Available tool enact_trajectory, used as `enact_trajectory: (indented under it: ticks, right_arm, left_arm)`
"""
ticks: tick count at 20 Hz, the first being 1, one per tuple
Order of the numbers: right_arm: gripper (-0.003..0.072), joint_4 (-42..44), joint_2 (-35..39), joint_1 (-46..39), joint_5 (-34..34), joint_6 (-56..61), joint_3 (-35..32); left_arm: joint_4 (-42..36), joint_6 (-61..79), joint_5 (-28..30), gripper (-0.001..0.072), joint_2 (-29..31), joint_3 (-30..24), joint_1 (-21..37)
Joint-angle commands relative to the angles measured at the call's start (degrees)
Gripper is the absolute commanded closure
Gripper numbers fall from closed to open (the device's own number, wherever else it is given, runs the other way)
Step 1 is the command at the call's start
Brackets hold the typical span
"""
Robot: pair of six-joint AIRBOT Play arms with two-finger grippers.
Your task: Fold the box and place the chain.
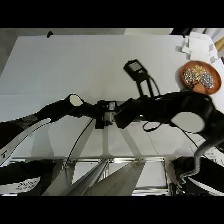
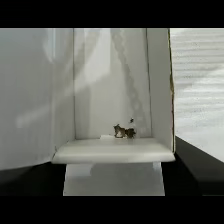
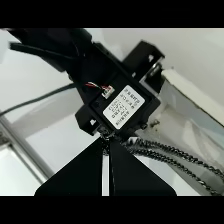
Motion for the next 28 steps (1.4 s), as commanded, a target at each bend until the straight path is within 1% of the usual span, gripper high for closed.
enact_trajectory:
  ticks: [1,5,8,10,14,18,20,22,24,28]
  right_arm:
    - [0.0672,-1.88,-5.68,1.55,-0.81,2.51,-0.81]
    - [0.0672,-6.32,-6.05,1.55,-0.90,7.04,-0.81]
    - [0.0673,-7.10,-3.74,1.53,-0.83,7.02,-0.79]
    - [0.0673,-9.03,-1.14,1.49,1.09,7.50,-0.79]
    - [0.0673,-13.99,2.47,1.49,7.91,10.03,-0.79]
    - [0.0672,-15.78,2.56,1.49,8.92,10.05,-0.81]
    - [0.0672,-16.96,1.95,1.49,8.68,10.40,-0.83]
    - [0.0672,-17.64,0.24,1.49,6.80,11.50,-0.83]
    - [0.0672,-17.62,-2.78,1.49,4.44,11.56,-0.83]
    - [0.0672,-18.32,-9.09,1.49,4.66,11.72,-1.16]
  left_arm:
    - [0.15,0.24,0.02,0.0697,0.07,0.00,0.00]
    - [0.15,0.24,0.00,0.0697,0.09,0.00,0.00]
    - [0.15,0.24,-0.13,0.0697,0.07,0.00,0.00]
    - [0.15,0.24,-0.26,0.0697,0.09,0.00,-0.02]
    - [0.15,0.24,-0.20,0.0697,0.09,0.00,-0.02]
    - [0.15,0.24,-0.17,0.0697,0.09,0.00,0.00]
    - [0.15,0.24,-0.17,0.0697,0.07,0.00,0.00]
    - [0.15,0.24,-0.17,0.0697,0.09,0.00,0.00]
    - [0.15,0.24,-0.20,0.0697,0.07,0.00,-0.02]
    - [0.15,0.24,-0.20,0.0697,0.09,0.00,-0.02]
